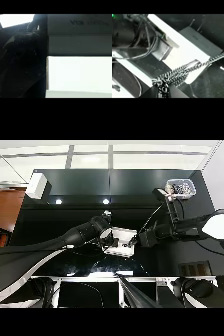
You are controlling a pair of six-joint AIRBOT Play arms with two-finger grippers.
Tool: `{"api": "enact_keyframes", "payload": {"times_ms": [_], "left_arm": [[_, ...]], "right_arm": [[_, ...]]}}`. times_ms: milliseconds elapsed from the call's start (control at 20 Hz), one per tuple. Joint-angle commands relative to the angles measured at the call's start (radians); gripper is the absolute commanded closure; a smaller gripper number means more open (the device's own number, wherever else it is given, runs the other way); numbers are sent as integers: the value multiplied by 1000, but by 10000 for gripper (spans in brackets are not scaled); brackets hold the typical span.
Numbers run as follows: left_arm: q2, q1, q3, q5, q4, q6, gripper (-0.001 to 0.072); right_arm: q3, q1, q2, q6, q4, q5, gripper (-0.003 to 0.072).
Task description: Fold the box and place the chain.
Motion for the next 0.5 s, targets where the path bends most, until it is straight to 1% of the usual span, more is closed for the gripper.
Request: {"api": "enact_keyframes", "payload": {"times_ms": [0,150,200,250,350,450], "left_arm": [[0,1,0,0,0,0,677],[0,1,0,0,0,0,677],[0,1,0,0,0,0,677],[0,1,0,0,0,0,677],[0,1,0,0,0,0,677],[0,1,0,0,0,0,677]], "right_arm": [[-17,59,-2,8,3,-52,641],[-73,81,-19,80,10,-159,630],[-83,81,-20,97,6,-175,431],[-82,79,-20,105,-9,-176,300],[-82,35,-14,105,-64,-146,302],[-82,-61,-7,106,-148,-95,302]]}}
